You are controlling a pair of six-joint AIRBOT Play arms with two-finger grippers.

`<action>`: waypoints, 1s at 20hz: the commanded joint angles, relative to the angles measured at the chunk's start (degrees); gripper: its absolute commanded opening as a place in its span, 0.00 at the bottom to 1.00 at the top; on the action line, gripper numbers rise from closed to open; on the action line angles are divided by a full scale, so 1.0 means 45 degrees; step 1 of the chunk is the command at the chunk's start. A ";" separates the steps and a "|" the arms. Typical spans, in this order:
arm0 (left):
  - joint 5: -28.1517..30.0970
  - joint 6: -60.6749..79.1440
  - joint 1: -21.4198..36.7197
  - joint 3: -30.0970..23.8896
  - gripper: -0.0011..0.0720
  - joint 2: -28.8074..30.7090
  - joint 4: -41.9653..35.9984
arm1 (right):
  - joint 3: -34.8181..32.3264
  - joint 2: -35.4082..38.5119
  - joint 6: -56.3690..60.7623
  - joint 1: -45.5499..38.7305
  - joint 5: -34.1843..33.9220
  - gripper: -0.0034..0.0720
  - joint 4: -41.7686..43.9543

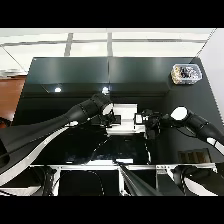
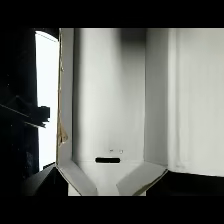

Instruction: Fold the box and place the chain.

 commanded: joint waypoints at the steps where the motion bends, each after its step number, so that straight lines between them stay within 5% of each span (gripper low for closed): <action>1: 0.0029 0.0039 0.0000 0.0010 0.05 0.0000 0.0010 | 0.0005 0.0087 0.0092 0.0010 0.0112 0.85 -0.0287; 2: 0.0024 0.0039 0.0000 0.0010 0.05 0.0000 0.0015 | 0.0005 0.0087 0.0092 0.0010 0.0117 0.62 -0.0287; 4: 0.0029 0.0039 0.0000 0.0010 0.05 0.0000 0.0015 | 0.0005 0.0087 0.0087 0.0010 0.0097 0.45 -0.0282; 18: 0.0015 0.0039 0.0000 0.0010 0.05 0.0000 0.0000 | 0.0005 0.0087 0.0092 0.0010 -0.0262 0.46 0.0646; 20: 0.0015 0.0039 0.0000 0.0010 0.05 0.0000 0.0000 | 0.0005 0.0083 0.0097 0.0010 -0.0257 0.37 0.0952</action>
